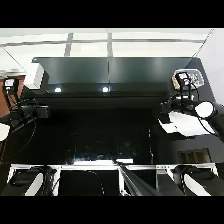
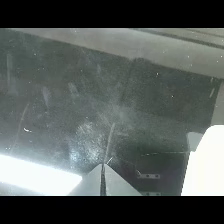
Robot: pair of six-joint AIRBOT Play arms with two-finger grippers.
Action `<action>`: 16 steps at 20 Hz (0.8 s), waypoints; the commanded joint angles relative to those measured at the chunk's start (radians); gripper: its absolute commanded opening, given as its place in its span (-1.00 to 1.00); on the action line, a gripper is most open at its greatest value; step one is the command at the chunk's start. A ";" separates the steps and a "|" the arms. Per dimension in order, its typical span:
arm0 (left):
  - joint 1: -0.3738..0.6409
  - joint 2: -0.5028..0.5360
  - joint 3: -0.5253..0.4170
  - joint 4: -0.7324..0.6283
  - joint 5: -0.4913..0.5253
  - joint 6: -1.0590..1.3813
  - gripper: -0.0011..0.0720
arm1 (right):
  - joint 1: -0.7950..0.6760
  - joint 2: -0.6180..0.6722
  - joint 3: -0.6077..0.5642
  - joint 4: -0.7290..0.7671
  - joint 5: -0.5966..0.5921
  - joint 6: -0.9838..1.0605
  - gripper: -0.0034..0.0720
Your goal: Fold the box and place the chain.
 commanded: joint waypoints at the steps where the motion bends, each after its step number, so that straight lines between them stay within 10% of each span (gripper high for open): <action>1: 0.001 0.001 0.000 0.000 0.000 0.000 -0.89 | 0.001 -0.001 0.000 0.000 0.000 0.000 -0.87; 11: 0.001 0.001 0.000 0.000 0.000 0.000 -0.89 | 0.001 -0.001 0.000 0.002 -0.001 0.000 -0.87; 16: 0.001 0.000 0.000 -0.028 0.009 0.000 -0.89 | 0.004 -0.002 0.000 0.260 -0.143 0.000 -0.87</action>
